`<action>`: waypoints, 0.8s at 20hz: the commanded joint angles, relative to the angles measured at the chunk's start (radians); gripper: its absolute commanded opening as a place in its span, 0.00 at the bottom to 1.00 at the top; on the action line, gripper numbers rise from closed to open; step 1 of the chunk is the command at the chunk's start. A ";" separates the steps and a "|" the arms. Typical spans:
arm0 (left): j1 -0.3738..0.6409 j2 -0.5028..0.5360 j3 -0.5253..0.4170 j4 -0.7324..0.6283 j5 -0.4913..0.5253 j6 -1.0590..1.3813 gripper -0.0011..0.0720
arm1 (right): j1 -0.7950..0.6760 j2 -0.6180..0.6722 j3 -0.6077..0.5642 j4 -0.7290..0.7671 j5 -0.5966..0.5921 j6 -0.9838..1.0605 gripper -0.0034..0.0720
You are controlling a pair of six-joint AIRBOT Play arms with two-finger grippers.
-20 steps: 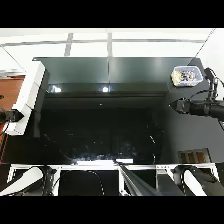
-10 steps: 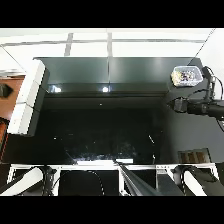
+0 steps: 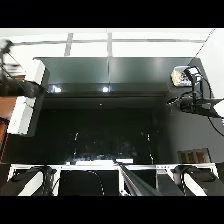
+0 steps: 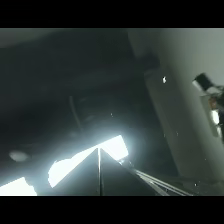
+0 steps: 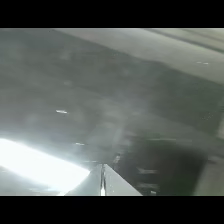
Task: Fold the box and place the chain.
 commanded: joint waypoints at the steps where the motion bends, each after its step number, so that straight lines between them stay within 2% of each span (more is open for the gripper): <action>1: -0.137 0.169 -0.251 0.087 0.218 -0.135 0.05 | 0.005 0.000 0.000 -0.102 -0.001 0.045 0.06; 4: -0.138 0.232 -0.301 0.066 0.228 -0.137 0.05 | 0.005 0.000 0.000 -0.102 0.002 0.045 0.06; 16: -0.138 0.230 -0.302 0.066 0.230 -0.137 0.05 | 0.005 0.000 0.000 -0.102 0.002 0.045 0.06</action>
